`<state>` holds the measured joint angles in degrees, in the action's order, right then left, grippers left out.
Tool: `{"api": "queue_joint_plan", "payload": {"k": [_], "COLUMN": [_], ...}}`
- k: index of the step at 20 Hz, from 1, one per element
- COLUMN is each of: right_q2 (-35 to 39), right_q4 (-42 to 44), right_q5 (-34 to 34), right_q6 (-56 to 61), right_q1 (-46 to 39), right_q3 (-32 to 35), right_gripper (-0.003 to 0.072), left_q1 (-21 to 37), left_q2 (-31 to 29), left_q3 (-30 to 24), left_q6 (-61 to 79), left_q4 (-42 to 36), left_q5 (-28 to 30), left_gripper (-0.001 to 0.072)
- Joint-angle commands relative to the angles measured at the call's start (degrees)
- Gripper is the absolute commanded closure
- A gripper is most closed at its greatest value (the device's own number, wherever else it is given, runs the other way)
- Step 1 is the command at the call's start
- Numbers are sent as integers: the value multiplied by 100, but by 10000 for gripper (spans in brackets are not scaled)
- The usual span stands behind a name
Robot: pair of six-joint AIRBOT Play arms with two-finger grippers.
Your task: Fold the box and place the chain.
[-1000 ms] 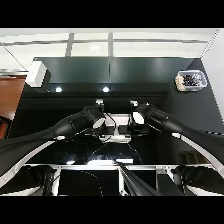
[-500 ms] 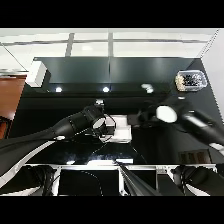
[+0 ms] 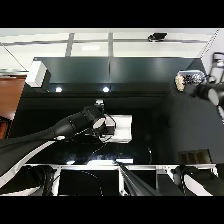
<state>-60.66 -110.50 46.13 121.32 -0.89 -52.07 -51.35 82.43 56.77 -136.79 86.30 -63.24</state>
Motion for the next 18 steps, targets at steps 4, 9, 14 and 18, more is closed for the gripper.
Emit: {"api": "queue_joint_plan", "payload": {"k": [4,9,14,18], "right_q2": [-2922,-4522,-4843,-5047], "right_q4": [3508,3156,2959,2806], "right_q5": [-164,1163,796,916], "right_q6": [-2483,-3001,-3010,-3005], "right_q1": [-1707,-1690,-1692,-1694], "right_q3": [-2734,-4642,-4658,-4658], "right_gripper": [-34,-31,11,194], "left_q1": [2,2,2,2], "left_q2": [-2,-2,-2,-2], "left_q3": [0,0,0,0], "left_q6": [7,7,7,7], "left_q4": [2,2,2,0], "left_q5": [0,0,-24,-24], "left_gripper": [683,683,683,683]}}
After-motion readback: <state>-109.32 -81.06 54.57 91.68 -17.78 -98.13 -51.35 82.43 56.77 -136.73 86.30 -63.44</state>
